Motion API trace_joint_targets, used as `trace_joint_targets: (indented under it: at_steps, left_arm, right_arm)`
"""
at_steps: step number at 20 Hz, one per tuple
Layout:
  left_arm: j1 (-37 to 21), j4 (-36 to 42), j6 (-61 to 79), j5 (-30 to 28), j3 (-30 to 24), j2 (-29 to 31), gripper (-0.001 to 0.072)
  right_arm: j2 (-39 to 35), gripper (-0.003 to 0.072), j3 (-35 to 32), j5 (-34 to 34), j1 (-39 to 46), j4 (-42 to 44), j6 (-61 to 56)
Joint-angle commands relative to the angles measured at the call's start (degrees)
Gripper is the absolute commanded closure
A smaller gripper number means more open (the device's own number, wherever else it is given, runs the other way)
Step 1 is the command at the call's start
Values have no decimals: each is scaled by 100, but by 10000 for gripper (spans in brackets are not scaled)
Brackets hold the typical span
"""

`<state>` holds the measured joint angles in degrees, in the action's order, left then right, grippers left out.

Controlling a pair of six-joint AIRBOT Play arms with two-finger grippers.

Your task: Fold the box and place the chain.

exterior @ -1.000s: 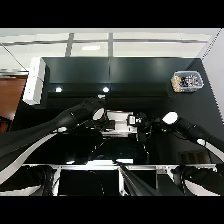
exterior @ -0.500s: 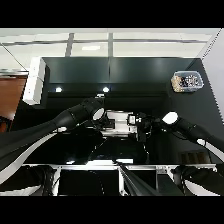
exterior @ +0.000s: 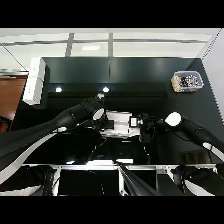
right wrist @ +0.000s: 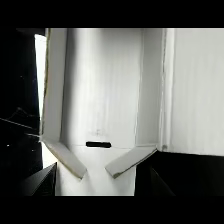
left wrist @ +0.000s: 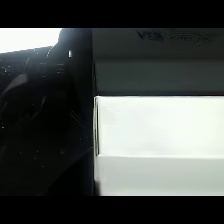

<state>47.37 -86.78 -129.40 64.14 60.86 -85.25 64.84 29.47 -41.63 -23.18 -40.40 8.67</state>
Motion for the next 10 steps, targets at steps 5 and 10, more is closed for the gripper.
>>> trace_joint_targets:
  at_steps: [5,10]
  left_arm:
    - [0,-17,35,2,7,2,680]
    - [0,-4,37,-50,7,2,680]
  right_arm:
    - [-354,232,-2,-168,-17,190,-286]
    - [-282,502,-2,-164,-31,734,-621]
